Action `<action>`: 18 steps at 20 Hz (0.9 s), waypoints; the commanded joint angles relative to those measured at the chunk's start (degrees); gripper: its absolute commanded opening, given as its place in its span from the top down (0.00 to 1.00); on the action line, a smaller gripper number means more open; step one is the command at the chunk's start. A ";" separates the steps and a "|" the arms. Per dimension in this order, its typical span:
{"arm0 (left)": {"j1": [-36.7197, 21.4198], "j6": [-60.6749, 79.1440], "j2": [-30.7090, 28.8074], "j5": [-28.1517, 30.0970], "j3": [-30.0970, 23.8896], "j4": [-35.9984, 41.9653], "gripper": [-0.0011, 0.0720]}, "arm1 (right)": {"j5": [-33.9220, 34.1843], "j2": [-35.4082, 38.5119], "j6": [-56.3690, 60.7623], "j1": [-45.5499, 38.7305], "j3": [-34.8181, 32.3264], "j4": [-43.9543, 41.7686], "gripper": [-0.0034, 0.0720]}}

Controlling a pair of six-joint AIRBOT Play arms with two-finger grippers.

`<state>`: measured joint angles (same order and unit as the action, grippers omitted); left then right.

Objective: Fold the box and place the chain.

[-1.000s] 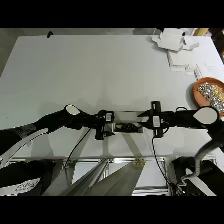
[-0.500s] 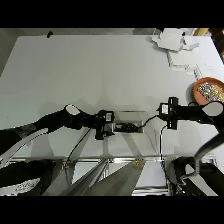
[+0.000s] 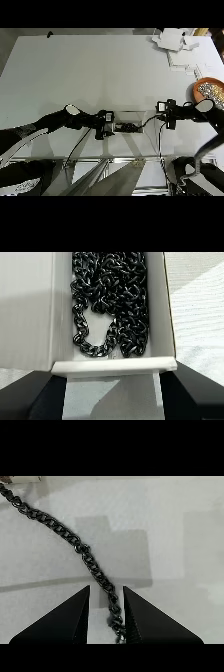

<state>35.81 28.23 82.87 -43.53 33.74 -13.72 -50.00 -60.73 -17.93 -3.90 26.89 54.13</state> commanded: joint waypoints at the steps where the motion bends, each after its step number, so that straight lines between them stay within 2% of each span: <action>1: 0.00 0.02 0.00 0.02 0.02 -0.02 0.61 | 1.05 -1.46 -0.15 -0.02 -0.02 0.33 0.64; 15: 0.00 0.02 0.00 0.02 0.02 -0.02 0.61 | 4.35 -2.32 -2.12 -0.02 -0.07 1.42 0.67; 16: 0.00 0.02 0.00 0.02 0.02 -0.02 0.61 | 4.37 -2.32 -2.10 -0.02 -0.07 1.42 0.72; 18: 0.00 0.00 0.00 0.02 0.02 -0.02 0.61 | 4.42 -2.32 -2.10 -0.02 -0.07 1.60 0.72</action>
<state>35.81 28.23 82.87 -43.53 33.74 -13.72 -45.82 -63.00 -19.53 -3.88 26.85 55.57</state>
